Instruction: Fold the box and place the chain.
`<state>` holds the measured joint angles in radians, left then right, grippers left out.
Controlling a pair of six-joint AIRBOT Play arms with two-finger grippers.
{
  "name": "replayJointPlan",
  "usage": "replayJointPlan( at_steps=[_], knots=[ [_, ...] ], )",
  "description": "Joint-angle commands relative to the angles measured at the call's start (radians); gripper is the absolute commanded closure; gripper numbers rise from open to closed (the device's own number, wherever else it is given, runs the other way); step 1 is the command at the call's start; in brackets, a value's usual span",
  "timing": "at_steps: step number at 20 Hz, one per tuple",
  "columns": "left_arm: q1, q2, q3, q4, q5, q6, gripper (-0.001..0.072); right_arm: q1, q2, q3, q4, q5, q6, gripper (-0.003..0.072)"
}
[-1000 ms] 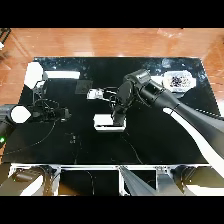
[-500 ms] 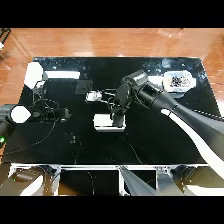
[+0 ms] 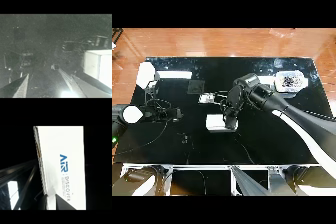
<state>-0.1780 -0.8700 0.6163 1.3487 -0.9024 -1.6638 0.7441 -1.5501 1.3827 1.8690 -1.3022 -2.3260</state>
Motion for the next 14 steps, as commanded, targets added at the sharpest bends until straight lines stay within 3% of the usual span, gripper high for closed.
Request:
replayJointPlan(
  at_steps=[1, 10, 14],
  knots=[
    [0.0, -0.001, 0.0, 0.0, 0.001, 0.0, 0.0089, 0.002, -0.001, -0.014, 0.012, 0.01, 0.001, 0.0556],
    [0.0, -0.001, 0.0, 0.0, 0.001, 0.0, 0.0089, 0.026, -0.032, -0.016, 0.027, 0.07, 0.059, 0.0555],
    [0.0, -0.001, 0.0, 0.0, 0.0, 0.012, 0.0089, -0.035, 0.052, -0.01, 0.072, 0.039, 0.177, 0.0557]
  ],
)
